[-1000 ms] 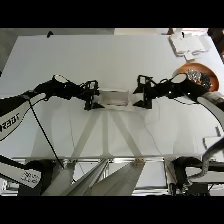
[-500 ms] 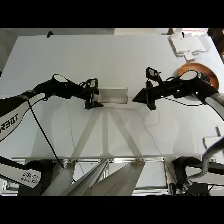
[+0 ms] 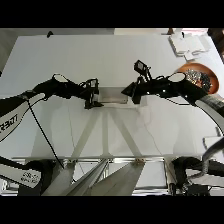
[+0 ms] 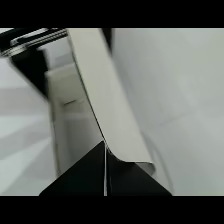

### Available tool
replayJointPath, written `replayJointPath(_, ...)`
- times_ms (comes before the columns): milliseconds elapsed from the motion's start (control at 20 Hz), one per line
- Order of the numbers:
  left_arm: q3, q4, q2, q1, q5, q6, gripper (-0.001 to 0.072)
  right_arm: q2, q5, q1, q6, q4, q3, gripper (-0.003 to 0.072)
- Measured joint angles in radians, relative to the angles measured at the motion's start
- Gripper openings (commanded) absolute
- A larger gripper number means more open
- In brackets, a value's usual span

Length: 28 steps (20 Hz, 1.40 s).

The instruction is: Fold the box and place the chain.

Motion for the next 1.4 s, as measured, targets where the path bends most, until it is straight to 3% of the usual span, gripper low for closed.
replayJointPath(250,0.0,0.021,0.0,0.0,0.005,-0.002,0.0336,-0.081,-0.111,0.009,0.021,0.07,0.001,0.0005)
replayJointPath(550,0.0,0.031,0.0,0.0,0.008,-0.001,0.0336,-0.12,-0.1,0.01,0.026,0.102,0.001,0.0006)
replayJointPath(850,0.0,0.034,0.0,0.0,0.007,0.001,0.0336,-0.037,-0.03,0.01,0.03,0.064,0.0,0.0007)
replayJointPath(1050,0.0,0.033,0.0,0.0,0.006,0.0,0.0336,0.077,0.059,0.011,0.087,-0.081,0.0,0.0018)
replayJointPath(1150,0.0,0.033,0.0,0.0,0.006,0.0,0.0336,0.142,0.109,0.011,0.12,-0.2,0.0,0.0171)
replayJointPath(1300,0.0,0.032,0.0,0.0,0.006,0.0,0.0336,0.229,0.189,0.011,0.16,-0.386,0.0,0.0316)
replayJointPath(1400,0.0,0.032,0.0,0.0,0.006,0.0,0.0336,0.254,0.219,0.011,0.176,-0.479,0.0,0.0321)
